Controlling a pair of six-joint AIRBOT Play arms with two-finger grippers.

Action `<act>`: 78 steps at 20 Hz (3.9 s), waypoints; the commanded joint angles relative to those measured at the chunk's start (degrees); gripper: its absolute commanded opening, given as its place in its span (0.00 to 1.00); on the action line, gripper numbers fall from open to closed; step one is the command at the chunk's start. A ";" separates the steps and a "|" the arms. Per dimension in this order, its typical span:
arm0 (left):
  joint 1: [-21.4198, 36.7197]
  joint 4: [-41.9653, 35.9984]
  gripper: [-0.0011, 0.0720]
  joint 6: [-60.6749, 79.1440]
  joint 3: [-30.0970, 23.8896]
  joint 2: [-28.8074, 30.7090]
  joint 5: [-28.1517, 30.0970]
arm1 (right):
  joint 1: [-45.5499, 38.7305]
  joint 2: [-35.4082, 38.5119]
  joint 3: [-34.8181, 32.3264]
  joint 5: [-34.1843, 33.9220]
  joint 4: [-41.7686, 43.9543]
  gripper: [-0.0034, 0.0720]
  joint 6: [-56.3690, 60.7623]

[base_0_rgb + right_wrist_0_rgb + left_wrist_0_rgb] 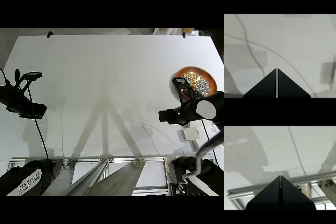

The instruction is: Fold the box and place the chain.

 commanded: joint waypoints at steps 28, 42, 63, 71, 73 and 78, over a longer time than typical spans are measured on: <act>0.07 0.02 0.03 0.02 -0.02 0.04 0.00 | -9.90 -0.02 0.46 -7.80 -24.96 0.06 2.25; 0.07 0.02 0.03 0.02 -0.02 0.04 0.00 | -63.73 -13.97 0.46 -18.75 -24.65 0.69 -29.11; 0.07 0.02 0.03 0.02 -0.02 0.04 0.00 | -51.41 -14.16 0.44 -15.06 -14.60 0.06 -33.51; 0.13 0.22 0.03 5.25 -0.02 0.04 0.24 | -25.03 -6.23 -0.48 -5.90 14.99 0.06 -36.41; 0.09 0.20 0.03 6.43 -0.02 0.04 0.20 | -17.86 -6.12 -1.64 -6.25 14.99 0.06 -33.83; 0.07 0.02 0.03 6.62 -0.02 0.04 0.79 | -2.25 -4.35 -6.84 -15.82 16.44 0.06 -25.92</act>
